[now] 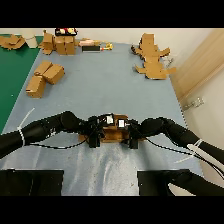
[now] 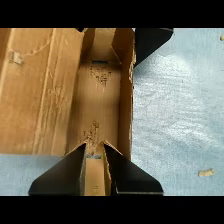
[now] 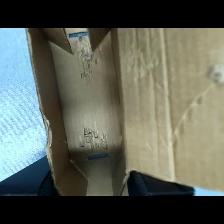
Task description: Fold the box.
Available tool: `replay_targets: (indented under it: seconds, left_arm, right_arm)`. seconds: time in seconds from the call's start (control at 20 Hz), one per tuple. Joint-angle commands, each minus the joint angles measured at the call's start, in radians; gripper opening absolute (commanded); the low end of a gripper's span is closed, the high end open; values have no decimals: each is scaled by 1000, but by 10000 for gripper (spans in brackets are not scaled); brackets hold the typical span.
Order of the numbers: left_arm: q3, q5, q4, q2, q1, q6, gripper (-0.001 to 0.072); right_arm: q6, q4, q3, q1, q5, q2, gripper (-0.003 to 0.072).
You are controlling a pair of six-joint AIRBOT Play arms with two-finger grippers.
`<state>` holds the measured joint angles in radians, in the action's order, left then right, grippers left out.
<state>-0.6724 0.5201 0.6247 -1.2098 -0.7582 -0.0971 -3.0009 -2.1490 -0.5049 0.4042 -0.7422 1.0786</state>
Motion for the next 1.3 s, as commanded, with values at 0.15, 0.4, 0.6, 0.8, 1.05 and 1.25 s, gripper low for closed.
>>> replay_targets:
  seconds: [0.15, 0.4, 0.6, 0.8, 1.05, 1.25]
  left_arm:
    - [-1, -12, -2, -4, -3, 0, 574]
    - [-1, -12, -12, -4, -3, 0, 574]
    - [-2, -7, 49, 9, 6, -60, 10]
    - [-4, 2, 247, 102, 6, -301, 12]
    - [-5, 159, 484, 299, 26, -778, 12]
    - [39, 241, 695, 373, 278, -1654, 12]
  right_arm:
    - [0, -1, -1, 1, 0, 0, 471]
    - [0, -1, -1, 1, 0, 0, 471]
    - [0, -1, 0, 1, 0, 0, 471]
    - [0, 0, 0, 1, 1, 0, 471]
    - [0, -1, -1, 1, 1, 0, 471]
    - [0, -2, 0, 1, 0, 0, 472]
